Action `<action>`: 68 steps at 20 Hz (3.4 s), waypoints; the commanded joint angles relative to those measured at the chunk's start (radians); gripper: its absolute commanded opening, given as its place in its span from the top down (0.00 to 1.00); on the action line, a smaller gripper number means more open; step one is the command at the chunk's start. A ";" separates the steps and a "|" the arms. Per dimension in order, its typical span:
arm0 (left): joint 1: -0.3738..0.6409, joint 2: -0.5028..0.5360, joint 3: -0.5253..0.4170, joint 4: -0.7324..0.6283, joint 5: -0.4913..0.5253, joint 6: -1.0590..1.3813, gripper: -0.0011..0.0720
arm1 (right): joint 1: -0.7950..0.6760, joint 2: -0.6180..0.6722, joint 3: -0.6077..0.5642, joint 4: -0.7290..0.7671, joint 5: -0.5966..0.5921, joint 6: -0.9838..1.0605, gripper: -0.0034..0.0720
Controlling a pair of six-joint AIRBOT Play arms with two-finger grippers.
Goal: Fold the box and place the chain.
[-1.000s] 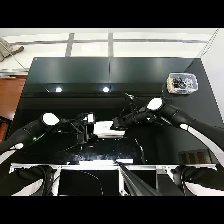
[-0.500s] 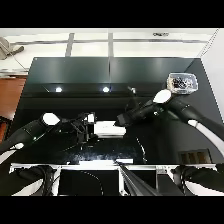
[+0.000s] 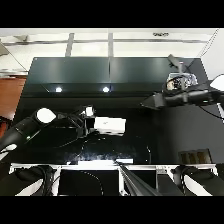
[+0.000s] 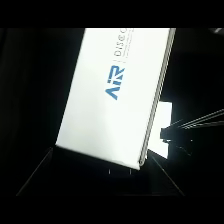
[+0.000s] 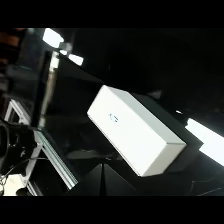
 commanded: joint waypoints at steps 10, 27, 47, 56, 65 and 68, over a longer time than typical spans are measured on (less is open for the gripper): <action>-0.137 -0.222 0.308 -0.041 -0.172 -0.085 0.01 | -0.071 0.039 -0.003 -0.179 -0.073 0.084 0.94; -0.120 -0.361 0.353 -0.058 -0.200 0.064 0.01 | -0.071 0.039 -0.003 -0.218 -0.092 0.084 0.94; -0.121 -0.360 0.299 -0.062 -0.198 0.017 0.01 | -0.071 0.039 -0.003 -0.227 -0.092 0.084 0.94; -0.172 -0.402 0.251 -0.106 -0.015 0.016 0.01 | -0.071 0.039 -0.003 -0.226 -0.110 0.084 0.94; 0.027 -0.319 0.307 0.107 -0.020 -0.269 0.63 | -0.071 0.039 -0.003 -0.226 -0.111 0.084 0.94; 0.310 -0.327 0.387 0.153 -0.007 -0.496 0.57 | -0.071 0.039 -0.003 -0.226 -0.111 0.099 0.94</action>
